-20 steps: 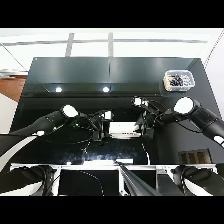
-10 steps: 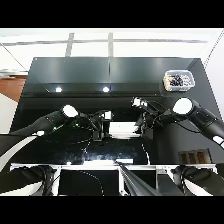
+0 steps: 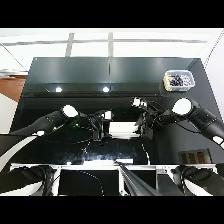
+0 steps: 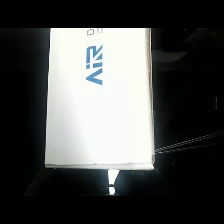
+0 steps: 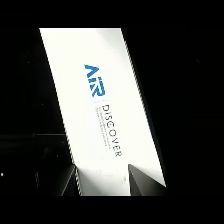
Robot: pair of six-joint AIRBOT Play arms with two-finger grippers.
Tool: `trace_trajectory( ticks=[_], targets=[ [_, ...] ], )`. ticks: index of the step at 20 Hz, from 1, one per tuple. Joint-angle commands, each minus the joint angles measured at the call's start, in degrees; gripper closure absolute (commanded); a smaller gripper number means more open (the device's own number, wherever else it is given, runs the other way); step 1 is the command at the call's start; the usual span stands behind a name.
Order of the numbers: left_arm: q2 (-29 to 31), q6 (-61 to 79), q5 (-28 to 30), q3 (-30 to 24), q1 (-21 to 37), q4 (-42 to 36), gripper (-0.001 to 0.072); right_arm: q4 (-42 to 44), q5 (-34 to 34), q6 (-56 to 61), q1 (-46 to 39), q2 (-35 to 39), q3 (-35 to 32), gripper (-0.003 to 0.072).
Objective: Fold the box and place the chain.
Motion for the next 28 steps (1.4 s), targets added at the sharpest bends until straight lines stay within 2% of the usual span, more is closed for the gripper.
trace_trajectory(
  ticks=[1, 8, 15, 17, 20, 23, 28],
  targets=[
    [-0.04, 0.02, -0.02, 0.02, -0.02, 0.02, 0.0433, -0.02, 0.42, 1.03, 0.02, -0.04, -0.52, 0.028],
    [-0.04, 0.02, 0.0, 0.02, -0.02, 0.02, 0.0433, 1.22, 0.9, 2.67, -0.17, 1.9, 0.13, 0.0279],
    [-0.04, 0.02, -0.02, 0.02, -0.02, 0.02, 0.0433, 3.17, 4.9, 9.22, -2.47, 4.83, 0.74, 0.0284],
    [-0.04, 0.02, -0.02, 0.02, -0.02, 0.02, 0.0433, 5.09, 5.03, 10.05, -3.06, 4.76, 0.59, 0.0663],
    [-0.04, 0.02, -0.02, 0.02, -0.02, 0.02, 0.0433, 9.51, 0.11, 7.91, -2.08, 3.41, -1.73, 0.066],
    [-0.04, 0.02, 0.0, 0.02, -0.02, 0.02, 0.0433, 15.08, -0.52, 5.68, -1.4, 0.7, -3.06, 0.066],
    [-0.04, 0.02, -0.02, 0.02, -0.02, 0.02, 0.0433, 14.78, -3.32, 4.83, -0.83, -2.58, -3.78, 0.0659]
  ],
)
